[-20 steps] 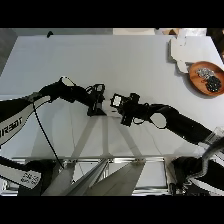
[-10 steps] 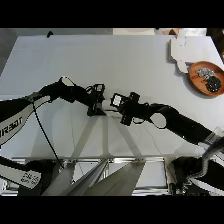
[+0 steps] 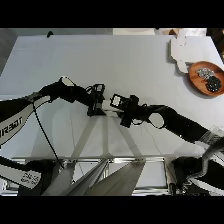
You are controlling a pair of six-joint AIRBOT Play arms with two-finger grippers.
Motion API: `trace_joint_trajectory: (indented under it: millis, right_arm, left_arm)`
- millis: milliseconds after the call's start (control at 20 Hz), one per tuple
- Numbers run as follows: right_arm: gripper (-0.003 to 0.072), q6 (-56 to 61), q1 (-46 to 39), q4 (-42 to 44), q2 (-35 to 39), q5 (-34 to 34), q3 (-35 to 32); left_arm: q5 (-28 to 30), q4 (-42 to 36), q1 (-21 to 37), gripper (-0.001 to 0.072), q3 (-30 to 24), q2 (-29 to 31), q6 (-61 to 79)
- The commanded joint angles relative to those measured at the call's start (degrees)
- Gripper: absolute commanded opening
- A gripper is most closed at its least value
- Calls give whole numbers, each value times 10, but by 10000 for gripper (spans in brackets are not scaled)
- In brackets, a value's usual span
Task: Fold the box and place the chain.
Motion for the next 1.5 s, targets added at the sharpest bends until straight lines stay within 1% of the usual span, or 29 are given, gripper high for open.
trace_joint_trajectory:
  millis: [0, 50, 150, 200, 300, 350, 400, 500, 600, 700, 750, 900, 1050, 1300, 1450]
  right_arm:
    - [320, 2, 0, 1, 17, -20, 1]
    - [318, 6, 0, 1, 28, -17, 1]
    - [317, 51, -7, 2, 52, -7, 1]
    - [287, 83, -16, 4, 60, 0, 2]
    - [160, 139, -45, 42, 61, 26, 7]
    - [70, 157, -59, 70, 60, 42, 8]
    - [14, 168, -70, 95, 58, 59, 10]
    - [12, 169, -83, 153, 49, 90, 11]
    - [11, 169, -92, 232, 32, 116, 10]
    - [10, 169, -101, 313, 10, 130, 10]
    - [10, 169, -104, 337, -4, 132, 10]
    - [10, 169, -103, 346, -42, 134, 10]
    - [10, 169, -101, 343, -63, 152, 10]
    - [12, 169, -92, 342, -68, 155, 10]
    - [12, 169, -92, 342, -63, 136, 10]
  left_arm:
    - [0, 0, 0, 380, 0, 0, 0]
    - [0, 0, 0, 380, 0, 0, 0]
    - [0, 0, 0, 380, 0, 0, 0]
    - [0, 0, 0, 380, 0, 0, 0]
    - [0, 0, 0, 380, 0, 0, 0]
    - [0, 0, 0, 380, 0, 0, 0]
    - [0, 0, 0, 380, 0, 0, 0]
    - [0, 0, 0, 380, 0, 0, 0]
    - [0, 0, 0, 380, 0, 0, 0]
    - [0, 0, 0, 380, 0, 0, 0]
    - [0, 0, 0, 380, 0, 0, 0]
    - [0, 0, 0, 380, 0, 0, 0]
    - [0, 0, 0, 380, 0, 0, 0]
    - [0, 0, 0, 380, 0, 0, 0]
    - [0, 0, 0, 380, 0, 0, 0]
